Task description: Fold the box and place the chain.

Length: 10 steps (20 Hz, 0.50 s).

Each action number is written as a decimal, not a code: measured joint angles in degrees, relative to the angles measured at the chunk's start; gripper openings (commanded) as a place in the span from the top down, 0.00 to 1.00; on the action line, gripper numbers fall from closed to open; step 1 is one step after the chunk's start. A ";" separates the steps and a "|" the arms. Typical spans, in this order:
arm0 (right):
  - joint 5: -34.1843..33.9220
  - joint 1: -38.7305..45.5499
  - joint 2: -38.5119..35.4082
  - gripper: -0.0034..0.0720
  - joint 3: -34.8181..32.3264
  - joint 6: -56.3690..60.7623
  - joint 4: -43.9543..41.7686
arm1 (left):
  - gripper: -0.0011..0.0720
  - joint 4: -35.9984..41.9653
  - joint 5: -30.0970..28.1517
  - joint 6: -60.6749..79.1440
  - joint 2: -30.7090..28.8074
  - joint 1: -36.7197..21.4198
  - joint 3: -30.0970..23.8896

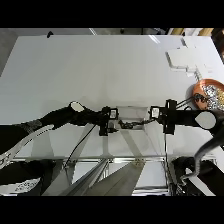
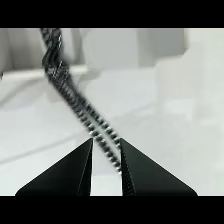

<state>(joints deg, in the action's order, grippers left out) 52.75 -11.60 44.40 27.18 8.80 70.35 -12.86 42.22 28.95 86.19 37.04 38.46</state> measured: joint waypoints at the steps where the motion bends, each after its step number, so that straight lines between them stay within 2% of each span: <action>1: 0.42 1.03 1.57 0.74 -0.28 -1.90 0.28 | 0.61 0.02 0.00 0.00 0.00 0.00 0.00; 10: -5.53 -1.49 14.73 0.74 -0.90 -8.92 -0.55 | 0.61 0.00 0.00 0.00 0.00 0.00 0.00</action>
<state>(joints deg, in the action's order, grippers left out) 47.22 -13.08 59.13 26.28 -0.12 69.80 -12.86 42.22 28.95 86.19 37.04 38.46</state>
